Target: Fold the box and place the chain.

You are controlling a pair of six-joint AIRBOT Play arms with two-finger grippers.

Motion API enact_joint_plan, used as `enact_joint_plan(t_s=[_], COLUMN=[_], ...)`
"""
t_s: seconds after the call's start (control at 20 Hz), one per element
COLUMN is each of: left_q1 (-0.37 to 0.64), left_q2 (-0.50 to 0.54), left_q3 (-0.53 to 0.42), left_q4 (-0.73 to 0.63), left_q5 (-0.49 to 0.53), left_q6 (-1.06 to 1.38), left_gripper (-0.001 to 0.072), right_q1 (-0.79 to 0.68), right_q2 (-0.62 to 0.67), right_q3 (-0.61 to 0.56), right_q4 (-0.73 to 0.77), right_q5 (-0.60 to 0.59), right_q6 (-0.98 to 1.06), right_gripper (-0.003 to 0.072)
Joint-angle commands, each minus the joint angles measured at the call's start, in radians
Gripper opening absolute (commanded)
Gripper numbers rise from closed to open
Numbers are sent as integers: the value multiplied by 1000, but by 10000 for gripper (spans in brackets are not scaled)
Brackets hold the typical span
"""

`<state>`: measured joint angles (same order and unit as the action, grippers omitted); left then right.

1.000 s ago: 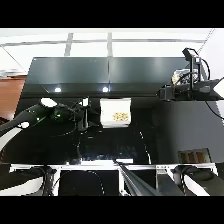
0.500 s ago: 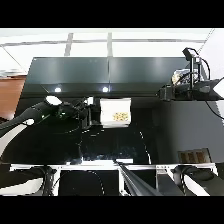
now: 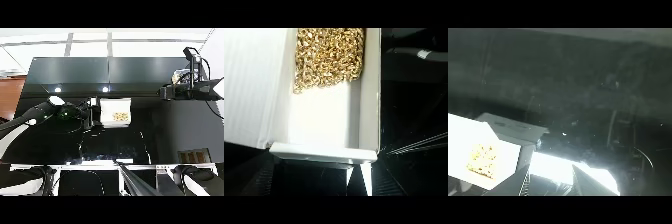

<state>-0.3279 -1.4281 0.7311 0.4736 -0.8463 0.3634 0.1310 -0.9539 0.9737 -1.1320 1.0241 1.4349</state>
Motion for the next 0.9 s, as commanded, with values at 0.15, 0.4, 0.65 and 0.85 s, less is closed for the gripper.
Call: enact_joint_plan(t_s=[0.15,0.4,0.65,0.85], left_q1=[-27,-31,-31,-31], left_q2=[-2,-2,-2,-2], left_q3=[3,3,3,3], left_q4=[-3,-12,-11,-11], left_q5=[32,31,30,31], left_q6=[11,17,18,18], left_gripper=[705,676,417,417], right_q1=[21,110,102,102], right_q2=[-23,-94,-203,-284], right_q3=[0,0,0,0], right_q4=[-2,-5,135,349], right_q5=[-10,-63,-172,-308], right_q6=[1,0,-44,-234], right_gripper=[309,309,718,715])
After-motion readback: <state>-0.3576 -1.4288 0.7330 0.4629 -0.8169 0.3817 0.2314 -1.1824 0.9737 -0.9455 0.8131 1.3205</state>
